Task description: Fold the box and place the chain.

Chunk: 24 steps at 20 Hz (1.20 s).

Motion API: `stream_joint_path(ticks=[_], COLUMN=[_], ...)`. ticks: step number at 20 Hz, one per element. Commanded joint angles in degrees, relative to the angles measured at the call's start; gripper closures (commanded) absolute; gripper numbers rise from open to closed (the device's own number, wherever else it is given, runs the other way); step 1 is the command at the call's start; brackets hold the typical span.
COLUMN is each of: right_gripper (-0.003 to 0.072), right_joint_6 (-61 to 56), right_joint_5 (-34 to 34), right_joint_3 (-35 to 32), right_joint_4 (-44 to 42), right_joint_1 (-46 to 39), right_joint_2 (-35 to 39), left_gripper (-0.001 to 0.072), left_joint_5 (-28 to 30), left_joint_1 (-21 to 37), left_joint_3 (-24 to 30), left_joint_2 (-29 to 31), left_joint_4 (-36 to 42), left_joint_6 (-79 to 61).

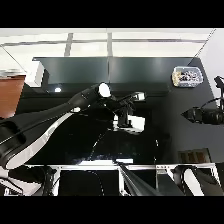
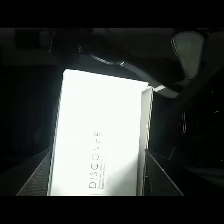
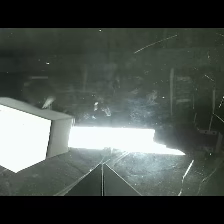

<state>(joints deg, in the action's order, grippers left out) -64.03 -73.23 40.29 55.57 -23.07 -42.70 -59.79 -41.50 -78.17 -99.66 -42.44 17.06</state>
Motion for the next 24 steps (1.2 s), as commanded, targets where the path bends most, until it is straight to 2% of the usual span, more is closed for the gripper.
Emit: stream_joint_path(ticks=[1,11,24], right_gripper=[0.0670,0.0670,0.0670], right_joint_6=[0.0,0.0,0.0], right_joint_5=[0.0,0.0,-1.1], right_joint_3=[0.0,0.0,0.0], right_joint_4=[0.0,0.0,0.0], right_joint_1=[0.0,0.0,0.0], right_joint_2=[0.0,0.0,0.0], left_gripper=[0.0000,-0.0001,0.0000], left_joint_5=[-1.8,-4.0,-4.0], left_joint_1=[0.1,-0.2,-0.9], left_joint_3=[-2.1,-2.6,-2.6], left_joint_2=[0.0,0.1,1.1], left_joint_4=[-1.0,-6.8,-8.0], left_joint_6=[-0.6,-3.6,-3.3])
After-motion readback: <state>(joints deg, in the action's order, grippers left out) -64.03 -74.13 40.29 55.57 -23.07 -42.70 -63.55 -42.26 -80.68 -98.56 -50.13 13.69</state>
